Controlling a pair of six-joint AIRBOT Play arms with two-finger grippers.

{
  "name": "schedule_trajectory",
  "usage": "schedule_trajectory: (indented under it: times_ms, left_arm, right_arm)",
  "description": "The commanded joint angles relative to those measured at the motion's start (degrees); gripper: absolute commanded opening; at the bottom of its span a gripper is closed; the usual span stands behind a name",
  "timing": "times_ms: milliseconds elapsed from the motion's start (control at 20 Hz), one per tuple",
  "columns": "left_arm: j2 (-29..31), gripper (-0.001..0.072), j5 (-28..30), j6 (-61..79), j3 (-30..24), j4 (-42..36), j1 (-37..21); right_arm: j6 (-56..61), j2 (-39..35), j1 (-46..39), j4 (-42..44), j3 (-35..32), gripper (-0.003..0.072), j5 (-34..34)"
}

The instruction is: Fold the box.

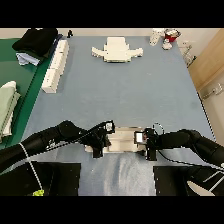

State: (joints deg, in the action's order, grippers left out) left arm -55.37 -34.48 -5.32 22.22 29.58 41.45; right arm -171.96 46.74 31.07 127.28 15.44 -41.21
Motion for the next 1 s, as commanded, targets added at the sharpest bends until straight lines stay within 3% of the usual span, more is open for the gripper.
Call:
schedule_trajectory:
  times_ms: [0, 50, 100, 400, 450, 500, 550, 650, 800, 950]
  left_arm:
    - [-0.04, 0.0016, 0.28, 0.04, 0.04, -1.9, 0.0]
    - [-0.04, 0.014, -0.11, 0.26, 0.04, -2.27, 0.0]
    - [-0.04, 0.0411, -0.17, 0.42, 0.04, -2.93, 0.02]
    - [-0.04, 0.0408, -0.04, 0.37, 0.04, -3.02, 0.0]
    - [-0.04, 0.0379, -0.04, 0.26, 0.04, -3.02, 0.0]
    - [0.0, 0.007, -0.13, -0.57, 0.04, -2.45, -0.07]
    - [0.11, 0.0012, -0.44, -1.03, 0.04, -1.2, -0.13]
    - [0.15, 0.0012, -0.48, -9.05, 0.33, 2.47, -0.13]
    - [2.14, 0.0012, -0.92, -30.45, 2.23, 16.65, -0.13]
    - [6.93, 0.0012, -7.5, -52.13, 5.31, 32.3, -1.38]
  right_arm:
    - [0.02, 0.02, 0.0, 0.02, 0.04, 0.0523, 0.02]
    - [0.02, 0.02, 0.0, 0.02, 0.04, 0.0524, 0.02]
    - [0.02, 0.02, 0.0, 0.02, 0.04, 0.0524, 0.02]
    - [0.02, 0.02, 0.0, 0.02, 0.04, 0.0524, 0.02]
    - [0.02, 0.02, 0.0, 0.02, 0.04, 0.0523, 0.02]
    - [0.02, 0.04, 0.0, 0.02, 0.04, 0.0523, 0.02]
    - [0.02, 0.02, 0.0, 0.02, 0.04, 0.0524, 0.02]
    - [0.02, 0.02, 0.0, 0.02, 0.04, 0.0523, 0.02]
    - [0.02, 0.04, 0.0, 0.02, 0.04, 0.0524, 0.02]
    - [0.02, 0.02, 0.0, 0.02, 0.04, 0.0524, 0.02]
